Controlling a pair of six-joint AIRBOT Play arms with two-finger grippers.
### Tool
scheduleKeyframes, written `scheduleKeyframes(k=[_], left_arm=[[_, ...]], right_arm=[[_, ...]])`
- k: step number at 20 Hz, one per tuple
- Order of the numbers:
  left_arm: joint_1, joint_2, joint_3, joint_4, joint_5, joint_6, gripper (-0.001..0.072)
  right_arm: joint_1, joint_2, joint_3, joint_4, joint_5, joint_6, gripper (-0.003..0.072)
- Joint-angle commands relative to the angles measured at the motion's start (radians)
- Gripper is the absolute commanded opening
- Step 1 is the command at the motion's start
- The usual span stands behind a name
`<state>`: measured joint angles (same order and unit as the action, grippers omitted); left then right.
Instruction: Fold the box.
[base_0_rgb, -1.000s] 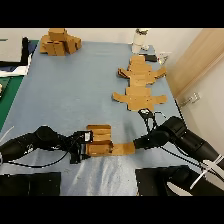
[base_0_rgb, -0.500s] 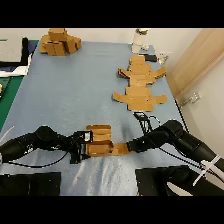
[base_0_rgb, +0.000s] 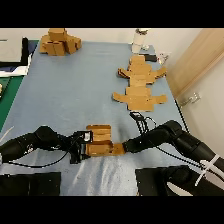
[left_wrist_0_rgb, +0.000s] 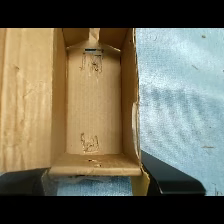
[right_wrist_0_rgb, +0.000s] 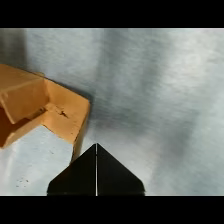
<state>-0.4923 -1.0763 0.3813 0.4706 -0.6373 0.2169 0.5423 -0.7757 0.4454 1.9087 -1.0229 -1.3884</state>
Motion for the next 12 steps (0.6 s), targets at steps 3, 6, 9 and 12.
scheduleKeyframes(k=[3, 6, 9, 12], left_arm=[[0.0, 0.001, 0.0, 0.0, 0.0, 0.0, 0.052], [-0.001, 0.001, 0.0, 0.0, 0.0, 0.0, 0.052], [-0.001, 0.001, 0.0, 0.0, 0.0, 0.0, 0.052], [0.0, 0.001, 0.0, 0.0, 0.0, 0.0, 0.052]], right_arm=[[0.001, -0.043, -0.001, 0.093, 0.068, -0.13, 0.0004], [0.001, -0.078, -0.001, 0.088, 0.065, -0.148, 0.0004], [0.002, -0.081, -0.001, 0.086, 0.05, -0.175, 0.0004], [0.002, -0.076, 0.005, 0.192, 0.054, -0.219, 0.0005]])
